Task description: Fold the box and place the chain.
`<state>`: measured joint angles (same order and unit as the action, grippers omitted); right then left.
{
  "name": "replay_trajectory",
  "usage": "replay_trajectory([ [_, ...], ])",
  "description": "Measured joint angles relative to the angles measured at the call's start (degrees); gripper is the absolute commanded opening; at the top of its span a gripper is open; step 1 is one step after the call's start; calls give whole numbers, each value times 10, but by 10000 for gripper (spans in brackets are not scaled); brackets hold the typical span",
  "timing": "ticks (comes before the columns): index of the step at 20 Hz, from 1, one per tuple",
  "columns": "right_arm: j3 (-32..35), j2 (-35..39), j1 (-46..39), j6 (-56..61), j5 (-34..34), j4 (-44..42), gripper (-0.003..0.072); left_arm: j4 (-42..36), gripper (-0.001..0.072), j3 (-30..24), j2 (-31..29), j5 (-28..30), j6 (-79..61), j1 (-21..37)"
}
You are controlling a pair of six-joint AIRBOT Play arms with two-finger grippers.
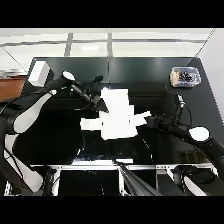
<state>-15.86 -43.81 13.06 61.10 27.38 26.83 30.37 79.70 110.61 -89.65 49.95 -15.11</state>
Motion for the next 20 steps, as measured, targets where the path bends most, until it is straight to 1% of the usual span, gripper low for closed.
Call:
replay_trajectory([
  [3,0,0,0,0,0,0,14,5,398,15,10,-9,-10,-2],
  [4,0,0,0,0,0,0,14,10,385,17,12,-11,-11,-3],
  [5,0,0,0,0,0,0,14,15,342,19,13,-12,-10,-3],
  [6,0,0,0,0,0,0,14,25,331,20,14,-13,-9,-5],
  [7,0,0,0,0,0,0,14,39,209,21,15,-15,-4,-6],
  [8,0,0,0,0,-1,1,14,53,144,22,15,-15,-2,-7],
  [9,0,0,0,-1,-1,1,15,66,144,22,16,-18,0,-8],
  [10,0,0,0,-1,-1,2,16,75,121,23,16,-23,5,-8],
  [11,0,0,0,-2,-1,3,19,82,35,24,16,-24,6,-9],
  [12,0,0,0,-1,-1,4,177,89,28,26,16,-27,6,-9],
  [13,0,0,0,-1,-2,5,464,91,27,30,16,-33,7,-9],
  [14,0,0,0,-2,-3,8,704,95,27,33,16,-33,8,-9],
  [16,-9,0,-2,-8,8,29,709,99,25,41,14,-35,8,-9],
  [17,-23,0,-4,-13,27,57,709,102,24,43,10,-35,8,-9],
  [19,-64,0,-10,-21,87,136,708,106,23,41,-8,-34,8,-10],
  [20,-86,0,-11,-25,121,182,708,108,24,31,-25,-29,2,-11],
])
